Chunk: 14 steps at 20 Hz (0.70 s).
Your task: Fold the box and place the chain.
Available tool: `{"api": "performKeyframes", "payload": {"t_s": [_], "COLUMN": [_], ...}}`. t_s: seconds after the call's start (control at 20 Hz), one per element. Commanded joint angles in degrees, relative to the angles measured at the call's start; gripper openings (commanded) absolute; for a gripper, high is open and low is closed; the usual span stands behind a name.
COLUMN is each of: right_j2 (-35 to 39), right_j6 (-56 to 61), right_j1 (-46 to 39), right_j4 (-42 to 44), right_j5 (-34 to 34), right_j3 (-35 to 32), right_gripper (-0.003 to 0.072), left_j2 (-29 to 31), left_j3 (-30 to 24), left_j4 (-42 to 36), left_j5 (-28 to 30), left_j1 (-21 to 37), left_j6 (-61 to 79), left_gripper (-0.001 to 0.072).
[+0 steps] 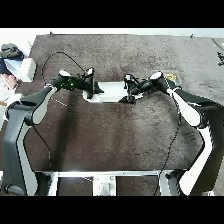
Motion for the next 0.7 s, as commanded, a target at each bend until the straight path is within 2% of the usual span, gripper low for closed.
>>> {"api": "performKeyframes", "payload": {"t_s": [0.0,0.6,0.65], "right_j2": [0.0,0.0,0.0], "right_j6": [0.0,0.0,0.0], "right_j1": [0.0,0.0,0.0], "right_j4": [0.0,0.0,0.0], "right_j5": [-0.4,-0.6,-0.6], "right_j3": [0.0,0.0,0.0], "right_gripper": [0.0524,0.0525,0.0525], "left_j2": [0.0,0.0,0.0], "left_j3": [0.0,0.0,0.0], "left_j4": [0.0,-0.1,-0.2], "left_j5": [0.0,-0.4,-0.6], "left_j1": [0.0,0.0,0.0], "left_j6": [0.0,0.0,-0.1], "left_gripper": [0.0011,0.0016,0.0228]}}
